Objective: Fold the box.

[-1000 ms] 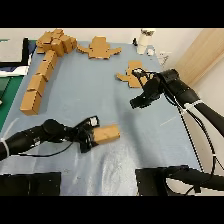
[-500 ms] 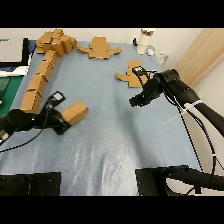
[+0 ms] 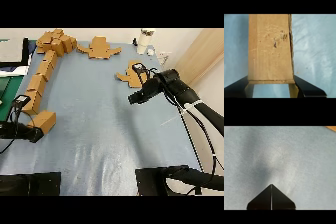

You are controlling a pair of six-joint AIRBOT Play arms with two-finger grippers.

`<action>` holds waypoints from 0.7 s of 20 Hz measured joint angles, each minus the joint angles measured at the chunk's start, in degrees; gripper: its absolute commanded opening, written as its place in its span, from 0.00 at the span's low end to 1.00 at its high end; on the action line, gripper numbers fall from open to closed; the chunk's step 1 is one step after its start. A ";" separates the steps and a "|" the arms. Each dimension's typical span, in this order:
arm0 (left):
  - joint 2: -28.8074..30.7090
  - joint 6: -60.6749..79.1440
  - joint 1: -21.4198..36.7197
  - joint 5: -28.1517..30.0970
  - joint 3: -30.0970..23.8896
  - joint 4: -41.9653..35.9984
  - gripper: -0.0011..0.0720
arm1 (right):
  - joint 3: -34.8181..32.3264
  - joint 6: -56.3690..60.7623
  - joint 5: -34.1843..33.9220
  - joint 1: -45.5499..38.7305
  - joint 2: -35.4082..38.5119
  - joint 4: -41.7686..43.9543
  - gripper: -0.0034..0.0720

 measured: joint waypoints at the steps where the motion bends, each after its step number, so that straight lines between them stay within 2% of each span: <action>1: 0.72 -1.92 0.55 -2.01 0.00 1.38 0.73 | 0.00 0.00 0.44 -0.02 0.00 0.00 0.05; 4: 1.84 -6.32 1.51 -4.81 0.00 4.76 0.74 | 0.00 -0.04 1.11 -0.02 0.00 0.00 0.05; 6: 2.14 -8.09 1.79 -4.20 0.00 6.58 0.73 | 0.00 -0.04 1.25 -0.02 0.00 0.39 0.05; 10: 1.18 -12.07 1.95 1.77 -0.61 10.12 0.73 | 0.00 -0.13 1.40 -0.02 0.00 1.64 0.05; 14: -3.85 -14.71 1.99 5.81 -1.01 12.17 0.74 | 0.00 -0.17 1.20 0.00 0.00 2.49 0.05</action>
